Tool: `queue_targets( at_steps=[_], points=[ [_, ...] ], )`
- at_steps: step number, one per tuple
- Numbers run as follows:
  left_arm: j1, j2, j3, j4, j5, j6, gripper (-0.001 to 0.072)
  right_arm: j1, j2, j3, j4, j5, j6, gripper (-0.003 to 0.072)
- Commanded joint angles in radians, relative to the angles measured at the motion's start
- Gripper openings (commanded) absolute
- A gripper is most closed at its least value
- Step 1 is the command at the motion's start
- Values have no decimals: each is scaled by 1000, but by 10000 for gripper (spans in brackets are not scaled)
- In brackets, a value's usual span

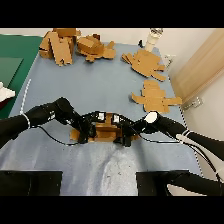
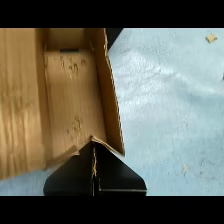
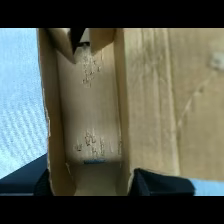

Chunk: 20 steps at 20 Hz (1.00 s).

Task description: Fold the box.

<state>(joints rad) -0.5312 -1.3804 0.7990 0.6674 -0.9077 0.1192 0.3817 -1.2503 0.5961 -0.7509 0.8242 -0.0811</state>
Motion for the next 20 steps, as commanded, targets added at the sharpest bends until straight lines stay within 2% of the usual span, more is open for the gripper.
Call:
queue_targets(
  at_steps=[1,5,7,10,12,17,20],
  points=[
    [14,1,0,129,18,-148,9,0,0,1,0,6,-5,467],
    [28,3,0,137,18,-266,10,0,1,1,0,8,-5,467],
    [28,24,3,186,21,-405,9,0,1,1,-1,15,-5,467],
    [48,116,3,404,66,-779,8,0,0,1,-1,17,-5,467],
    [108,179,2,512,63,-1050,8,0,0,1,-1,17,-5,467],
    [295,285,2,523,-70,-1409,8,0,0,1,-1,18,-5,467],
    [323,283,-18,507,-180,-1486,7,0,0,1,0,17,-5,467]
  ],
)
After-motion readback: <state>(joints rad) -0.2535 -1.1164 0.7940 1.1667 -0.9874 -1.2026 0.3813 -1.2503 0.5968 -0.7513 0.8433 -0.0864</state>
